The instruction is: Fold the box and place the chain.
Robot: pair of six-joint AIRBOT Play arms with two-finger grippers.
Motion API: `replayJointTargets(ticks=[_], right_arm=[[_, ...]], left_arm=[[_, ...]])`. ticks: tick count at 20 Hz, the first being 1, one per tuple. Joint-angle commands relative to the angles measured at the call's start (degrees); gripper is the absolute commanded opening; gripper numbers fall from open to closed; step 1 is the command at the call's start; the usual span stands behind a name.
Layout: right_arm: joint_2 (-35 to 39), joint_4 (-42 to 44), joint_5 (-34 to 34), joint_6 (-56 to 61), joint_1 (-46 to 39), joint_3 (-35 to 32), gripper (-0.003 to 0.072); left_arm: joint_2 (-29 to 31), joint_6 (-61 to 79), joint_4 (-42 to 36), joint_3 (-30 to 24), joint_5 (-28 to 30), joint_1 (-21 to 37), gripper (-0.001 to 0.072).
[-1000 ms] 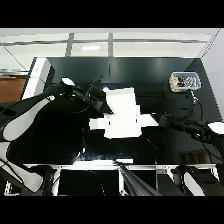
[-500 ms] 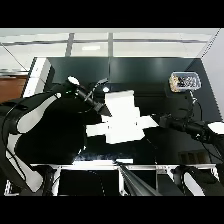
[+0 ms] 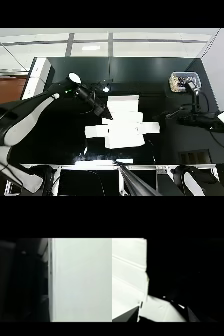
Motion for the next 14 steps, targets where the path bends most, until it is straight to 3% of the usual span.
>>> replayJointTargets(ticks=[1,3,5,9,14], right_arm=[[0.04,-7.3,3.85,-1.44,-0.13,5.22,0.069],[0.02,-7.54,3.76,-6.23,-0.11,5.2,0.0689],[0.02,-7.56,2.16,-12.92,0.39,5.16,0.0689],[-0.15,-7.52,-2.36,-20.44,3.08,4.92,0.0689],[-0.98,-7.3,-4.33,-21.38,8.37,-0.22,0.0689]], left_arm=[[8.83,5.55,0.37,-6.27,11.76,-3.23,0.002],[13.44,11.1,-1.42,-10.78,19.78,-3.87,0.0023],[14.58,21.86,-5.31,-14.38,22.21,-3.89,0.0023],[14.4,34.14,7.43,-16.13,25.57,-6.51,0.0023],[14.34,34.16,7.8,-17.57,35.21,-8.15,0.0023]])
